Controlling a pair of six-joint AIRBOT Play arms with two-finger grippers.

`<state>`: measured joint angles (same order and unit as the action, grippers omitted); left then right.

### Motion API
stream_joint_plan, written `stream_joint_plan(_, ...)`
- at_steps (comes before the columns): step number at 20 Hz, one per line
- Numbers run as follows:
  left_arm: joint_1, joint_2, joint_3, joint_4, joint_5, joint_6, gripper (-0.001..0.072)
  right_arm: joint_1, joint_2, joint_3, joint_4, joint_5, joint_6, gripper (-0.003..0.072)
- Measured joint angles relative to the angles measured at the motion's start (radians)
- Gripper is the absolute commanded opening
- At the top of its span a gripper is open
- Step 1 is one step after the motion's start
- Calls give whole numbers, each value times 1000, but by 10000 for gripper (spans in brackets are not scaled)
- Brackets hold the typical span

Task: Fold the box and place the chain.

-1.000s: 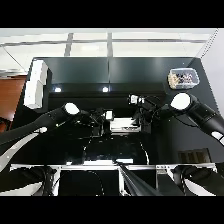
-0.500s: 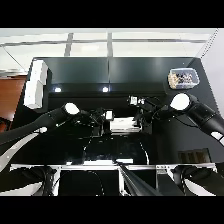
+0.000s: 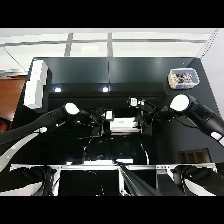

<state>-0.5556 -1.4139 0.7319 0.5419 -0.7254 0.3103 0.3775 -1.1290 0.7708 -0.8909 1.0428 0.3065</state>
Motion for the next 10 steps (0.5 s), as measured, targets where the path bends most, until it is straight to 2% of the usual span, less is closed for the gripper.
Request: stream_joint_plan(10, 0, 0, 0, 0, 0, 0, 388, -4, 10, -27, 23, 8, 29, 240)
